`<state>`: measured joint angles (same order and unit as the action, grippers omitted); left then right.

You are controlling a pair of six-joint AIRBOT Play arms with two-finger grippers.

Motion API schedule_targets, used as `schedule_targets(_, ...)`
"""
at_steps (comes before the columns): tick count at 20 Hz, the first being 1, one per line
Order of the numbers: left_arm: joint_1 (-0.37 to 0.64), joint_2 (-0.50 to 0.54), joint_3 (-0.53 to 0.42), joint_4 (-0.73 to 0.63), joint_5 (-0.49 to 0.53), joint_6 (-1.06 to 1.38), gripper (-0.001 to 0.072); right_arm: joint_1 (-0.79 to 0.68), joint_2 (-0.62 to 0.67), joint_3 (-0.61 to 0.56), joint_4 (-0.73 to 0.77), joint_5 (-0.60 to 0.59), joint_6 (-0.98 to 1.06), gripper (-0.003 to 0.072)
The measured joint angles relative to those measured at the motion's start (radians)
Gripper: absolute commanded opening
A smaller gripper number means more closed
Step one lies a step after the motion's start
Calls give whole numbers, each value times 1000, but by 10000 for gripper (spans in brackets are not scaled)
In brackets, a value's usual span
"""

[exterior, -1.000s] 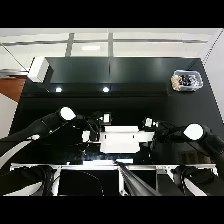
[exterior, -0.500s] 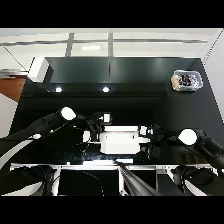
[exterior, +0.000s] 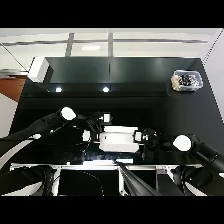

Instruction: Fold the box and place the chain.

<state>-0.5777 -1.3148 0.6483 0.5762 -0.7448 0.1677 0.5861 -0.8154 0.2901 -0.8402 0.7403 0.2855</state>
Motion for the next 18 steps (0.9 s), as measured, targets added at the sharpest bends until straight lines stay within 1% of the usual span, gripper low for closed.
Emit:
schedule_targets(2, 0, 0, 0, -1, 0, -3, 29, 22, 0, 0, 34, -40, 16, 704)
schedule_targets(4, 0, 0, 0, 0, 0, -3, 29, 33, 1, 3, 45, -51, 35, 704)
schedule_targets(7, 0, 0, 0, 0, 0, -10, 29, 41, 1, 25, 35, -33, 76, 704)
schedule_targets(14, 0, 0, 0, 0, 0, -17, 29, 43, 1, 114, -178, -6, 208, 704)
schedule_targets(18, 0, 0, 0, 0, 0, -19, 29, 43, 1, 140, -276, -17, 249, 705)
